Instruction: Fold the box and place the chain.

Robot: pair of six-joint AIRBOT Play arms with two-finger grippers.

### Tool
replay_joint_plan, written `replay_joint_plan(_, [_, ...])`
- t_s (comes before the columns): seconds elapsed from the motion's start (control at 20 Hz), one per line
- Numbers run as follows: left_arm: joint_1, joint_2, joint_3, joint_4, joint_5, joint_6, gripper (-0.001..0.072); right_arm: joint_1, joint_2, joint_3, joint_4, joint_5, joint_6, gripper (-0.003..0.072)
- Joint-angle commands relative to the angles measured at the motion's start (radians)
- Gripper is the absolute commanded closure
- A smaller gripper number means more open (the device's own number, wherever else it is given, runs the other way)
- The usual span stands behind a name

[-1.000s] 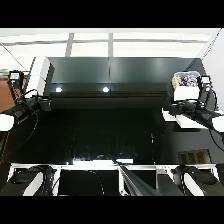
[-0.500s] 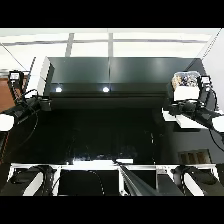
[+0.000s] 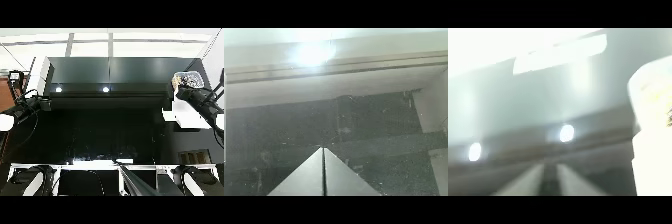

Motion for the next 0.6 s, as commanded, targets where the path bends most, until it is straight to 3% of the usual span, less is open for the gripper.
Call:
replay_joint_plan(0.0, [0.0, 0.001, 0.0, 0.0, 0.006, 0.0, 0.0679, -0.039, -0.04, 0.003, -0.027, -0.084, -0.002, -0.0033])
replay_joint_plan(0.2, [0.0, 0.001, 0.0, -0.001, 0.062, 0.0, 0.0666, -0.295, -0.193, 0.165, -0.384, 0.233, 0.151, -0.0033])
replay_joint_plan(0.25, [0.0, 0.001, 0.0, -0.001, 0.066, 0.0, 0.0423, -0.38, -0.249, 0.243, -0.522, 0.323, 0.246, -0.0033])
replay_joint_plan(0.3, [0.0, 0.001, 0.0, 0.0, 0.065, 0.0, -0.0004, -0.456, -0.303, 0.316, -0.626, 0.404, 0.312, -0.0033])
replay_joint_plan(0.4, [0.0, -0.001, 0.0, 0.001, 0.063, -0.003, 0.0001, -0.6, -0.421, 0.469, -0.736, 0.561, 0.368, -0.0032])
replay_joint_plan(0.55, [0.0, -0.001, 0.0, 0.001, 0.055, -0.003, 0.0001, -0.776, -0.594, 0.649, -0.726, 0.739, 0.367, -0.0026])
